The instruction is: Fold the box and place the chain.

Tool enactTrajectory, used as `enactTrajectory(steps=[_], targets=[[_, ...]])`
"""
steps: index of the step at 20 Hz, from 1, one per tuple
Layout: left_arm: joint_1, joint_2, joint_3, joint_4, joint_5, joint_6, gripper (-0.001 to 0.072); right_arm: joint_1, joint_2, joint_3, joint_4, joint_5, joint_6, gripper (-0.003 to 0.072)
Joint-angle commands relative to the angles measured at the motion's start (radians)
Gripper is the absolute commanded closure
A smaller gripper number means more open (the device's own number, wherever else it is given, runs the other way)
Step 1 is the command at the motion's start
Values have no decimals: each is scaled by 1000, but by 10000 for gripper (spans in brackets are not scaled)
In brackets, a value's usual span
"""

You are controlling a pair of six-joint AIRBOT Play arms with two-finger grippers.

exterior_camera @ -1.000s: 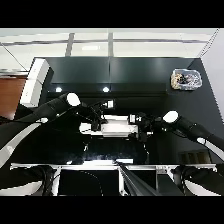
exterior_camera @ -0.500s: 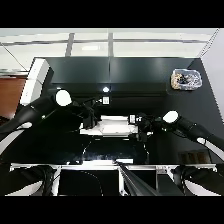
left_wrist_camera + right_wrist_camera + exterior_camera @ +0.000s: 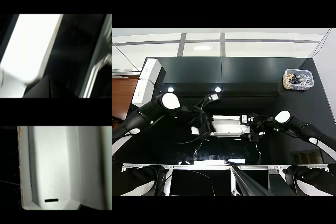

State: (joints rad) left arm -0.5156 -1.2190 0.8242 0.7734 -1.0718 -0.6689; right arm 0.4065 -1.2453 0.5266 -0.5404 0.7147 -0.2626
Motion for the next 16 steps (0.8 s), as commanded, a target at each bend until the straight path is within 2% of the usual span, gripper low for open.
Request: enactTrajectory(steps=[1, 3, 4, 6, 9, 12, 16], targets=[[0, -16, -41, -309, 320, 11, 678, 1, -1, 1, 0, 0, 0, 196], [0, -23, -42, -300, 458, 11, 678, 1, -1, 1, 0, 0, 0, 195], [0, -38, -41, -269, 470, 11, 678, 1, -1, 1, 0, 0, 0, 195], [-1, -88, -41, -185, 414, 11, 678, 1, -1, 1, 0, 0, 0, 195], [-14, -156, -41, -176, 336, 11, 678, 1, -1, 1, 0, 0, 0, 195], [-45, -182, -41, -169, 365, 11, 678, 1, -1, 1, 0, 0, 0, 195], [-37, -137, 3, -27, 406, 10, 678, 1, -1, 1, 0, 0, 0, 196]])
